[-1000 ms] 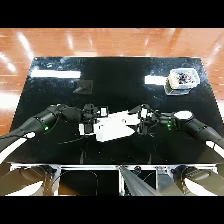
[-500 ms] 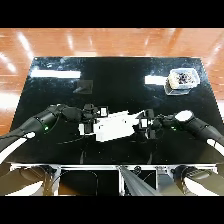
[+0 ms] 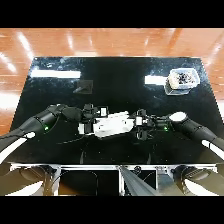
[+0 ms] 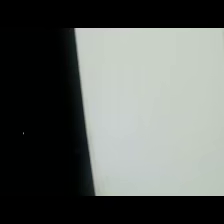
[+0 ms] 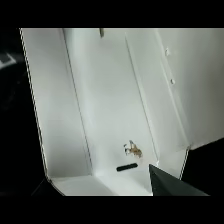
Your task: Fold the box and place the chain.
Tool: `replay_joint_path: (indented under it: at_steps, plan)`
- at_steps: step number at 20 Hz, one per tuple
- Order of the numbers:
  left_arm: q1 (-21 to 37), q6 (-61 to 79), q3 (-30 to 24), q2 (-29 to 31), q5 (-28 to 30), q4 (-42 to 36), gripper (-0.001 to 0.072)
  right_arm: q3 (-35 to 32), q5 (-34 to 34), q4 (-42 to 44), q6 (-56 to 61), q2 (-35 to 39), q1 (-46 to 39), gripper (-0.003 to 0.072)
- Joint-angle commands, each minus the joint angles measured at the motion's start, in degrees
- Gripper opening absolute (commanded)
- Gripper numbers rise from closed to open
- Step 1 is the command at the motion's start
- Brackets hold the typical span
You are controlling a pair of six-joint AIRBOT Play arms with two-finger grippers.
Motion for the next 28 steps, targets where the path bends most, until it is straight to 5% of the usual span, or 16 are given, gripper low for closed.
replay_joint_path:
  at_steps: [1, 21, 28]
  plan:
    - [0.02, 0.02, 0.02, -0.02, 0.07, -0.02, 0.0022, 0.09, 1.09, 3.3, 0.0, 0.68, 0.2, 0.072]
    - [0.02, 0.02, 0.02, -0.02, 0.04, 0.0, 0.0022, 0.09, -0.92, 11.5, -3.17, -0.55, 0.04, 0.072]
    - [0.07, 0.02, 0.79, -0.61, -0.76, 4.52, 0.0021, 0.5, 1.46, 5.77, -3.56, -0.76, 0.48, 0.072]
